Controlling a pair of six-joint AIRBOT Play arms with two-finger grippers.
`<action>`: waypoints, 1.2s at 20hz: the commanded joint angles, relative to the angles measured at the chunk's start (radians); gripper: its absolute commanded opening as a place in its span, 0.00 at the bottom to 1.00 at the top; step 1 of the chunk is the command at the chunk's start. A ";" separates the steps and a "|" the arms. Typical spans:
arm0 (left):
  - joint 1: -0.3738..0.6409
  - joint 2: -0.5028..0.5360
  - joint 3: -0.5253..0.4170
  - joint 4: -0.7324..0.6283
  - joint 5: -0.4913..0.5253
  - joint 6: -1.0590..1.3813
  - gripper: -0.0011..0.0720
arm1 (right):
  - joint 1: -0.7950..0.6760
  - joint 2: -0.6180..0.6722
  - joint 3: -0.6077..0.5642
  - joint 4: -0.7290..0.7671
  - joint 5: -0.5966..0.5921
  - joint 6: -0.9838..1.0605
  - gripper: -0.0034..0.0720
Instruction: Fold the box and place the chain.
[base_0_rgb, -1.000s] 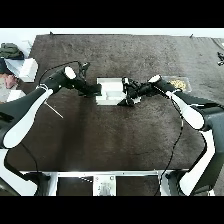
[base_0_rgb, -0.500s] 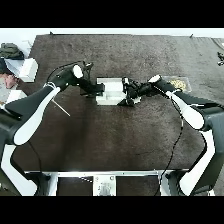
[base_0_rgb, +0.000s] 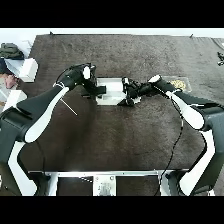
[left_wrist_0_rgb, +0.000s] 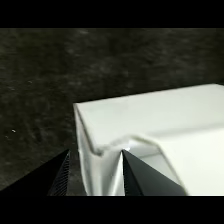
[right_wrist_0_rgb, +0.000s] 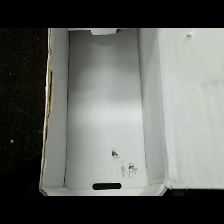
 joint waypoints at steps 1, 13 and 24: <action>-0.014 -0.023 0.034 0.073 -0.027 -0.044 0.48 | 0.000 0.000 0.000 0.000 0.000 0.000 0.27; -0.038 -0.083 0.117 0.179 -0.086 -0.144 0.48 | 0.000 0.000 0.000 0.000 0.001 0.000 0.27; -0.051 -0.091 0.152 0.220 -0.114 -0.143 0.06 | 0.000 0.000 0.000 0.000 0.000 0.000 0.27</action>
